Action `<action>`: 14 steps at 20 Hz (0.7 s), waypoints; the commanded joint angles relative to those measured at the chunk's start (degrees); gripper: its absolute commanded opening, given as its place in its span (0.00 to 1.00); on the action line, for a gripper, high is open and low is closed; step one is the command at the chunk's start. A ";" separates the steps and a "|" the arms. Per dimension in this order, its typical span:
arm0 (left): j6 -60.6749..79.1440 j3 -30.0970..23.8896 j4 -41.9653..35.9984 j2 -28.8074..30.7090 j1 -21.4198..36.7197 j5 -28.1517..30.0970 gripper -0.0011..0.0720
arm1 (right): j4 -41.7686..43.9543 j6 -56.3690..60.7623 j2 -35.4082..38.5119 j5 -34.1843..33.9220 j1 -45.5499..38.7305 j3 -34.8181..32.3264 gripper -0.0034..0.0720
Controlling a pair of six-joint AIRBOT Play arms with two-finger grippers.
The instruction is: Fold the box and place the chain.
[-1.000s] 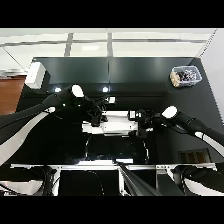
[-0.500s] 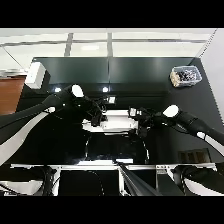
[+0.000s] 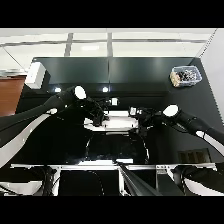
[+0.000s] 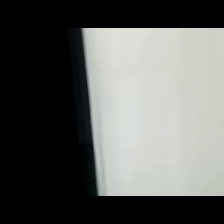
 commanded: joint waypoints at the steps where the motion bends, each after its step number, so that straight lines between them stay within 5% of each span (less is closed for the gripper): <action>1: -0.02 -0.04 1.07 -0.04 -0.20 0.48 0.05 | -0.17 -0.72 -0.42 0.26 0.02 0.04 0.98; 14: -0.11 0.90 1.09 -0.04 -0.20 0.24 0.05 | -1.46 1.66 4.50 3.91 -2.25 0.20 0.98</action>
